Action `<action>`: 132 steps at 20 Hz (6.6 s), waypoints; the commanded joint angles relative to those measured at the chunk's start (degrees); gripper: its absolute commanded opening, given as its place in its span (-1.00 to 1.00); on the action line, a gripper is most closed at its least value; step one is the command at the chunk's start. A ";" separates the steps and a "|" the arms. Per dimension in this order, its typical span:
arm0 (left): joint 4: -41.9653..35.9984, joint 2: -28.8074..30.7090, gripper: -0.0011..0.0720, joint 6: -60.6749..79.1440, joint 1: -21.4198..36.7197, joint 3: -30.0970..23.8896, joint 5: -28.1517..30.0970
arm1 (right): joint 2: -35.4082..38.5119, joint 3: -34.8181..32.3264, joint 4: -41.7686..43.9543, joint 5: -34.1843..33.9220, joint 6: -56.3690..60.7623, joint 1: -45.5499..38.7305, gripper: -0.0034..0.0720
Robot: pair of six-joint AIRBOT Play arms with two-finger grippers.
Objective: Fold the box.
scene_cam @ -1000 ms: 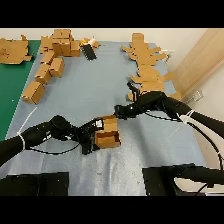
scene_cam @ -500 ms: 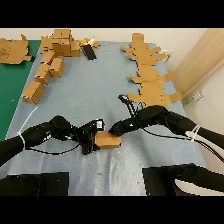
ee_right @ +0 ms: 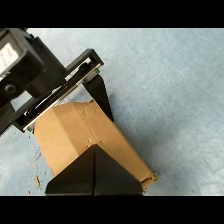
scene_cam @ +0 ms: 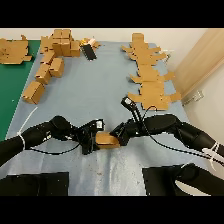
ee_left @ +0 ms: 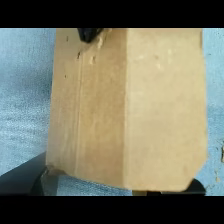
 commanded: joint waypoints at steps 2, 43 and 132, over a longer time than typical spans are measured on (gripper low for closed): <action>0.02 -0.02 0.20 0.02 0.02 0.02 -0.02 | 1.05 -0.24 -2.05 -1.18 -3.04 0.20 -0.78; 0.63 0.11 0.20 1.77 0.09 0.79 2.93 | 1.09 0.46 -11.63 1.49 -35.23 1.95 0.29; 0.63 0.09 0.20 1.77 0.07 0.79 2.93 | 2.16 0.22 -42.73 10.03 -12.04 17.00 0.01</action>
